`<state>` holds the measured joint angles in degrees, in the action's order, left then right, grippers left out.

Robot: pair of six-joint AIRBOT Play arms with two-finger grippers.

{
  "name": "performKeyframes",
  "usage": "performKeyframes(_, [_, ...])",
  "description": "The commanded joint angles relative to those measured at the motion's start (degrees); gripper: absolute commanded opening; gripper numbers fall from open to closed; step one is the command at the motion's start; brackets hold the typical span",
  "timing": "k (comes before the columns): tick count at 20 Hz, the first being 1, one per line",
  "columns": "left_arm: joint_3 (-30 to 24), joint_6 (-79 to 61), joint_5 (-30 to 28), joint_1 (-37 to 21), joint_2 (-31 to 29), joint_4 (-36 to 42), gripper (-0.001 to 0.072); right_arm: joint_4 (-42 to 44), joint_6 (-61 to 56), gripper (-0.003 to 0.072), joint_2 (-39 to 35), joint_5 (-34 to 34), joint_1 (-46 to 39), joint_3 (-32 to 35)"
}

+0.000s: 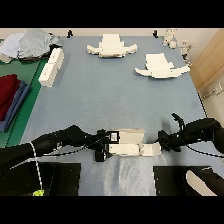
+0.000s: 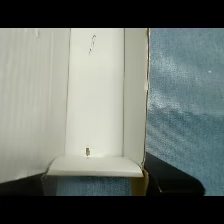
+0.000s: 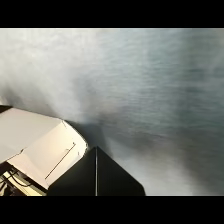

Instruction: Fold the box.

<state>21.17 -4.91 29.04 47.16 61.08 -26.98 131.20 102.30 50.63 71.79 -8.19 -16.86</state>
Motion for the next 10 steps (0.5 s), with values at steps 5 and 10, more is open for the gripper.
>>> performKeyframes(5, [0.02, -0.02, 0.0, 0.0, -0.02, -0.02, 0.0461, 2.36, 0.15, 0.0002, -0.59, -0.68, 4.37, 0.02])
performKeyframes(10, [0.02, -0.02, 0.0, 0.0, -0.02, -0.02, 0.0461, 4.55, 0.17, 0.0314, -7.87, 1.14, 4.37, 0.02])
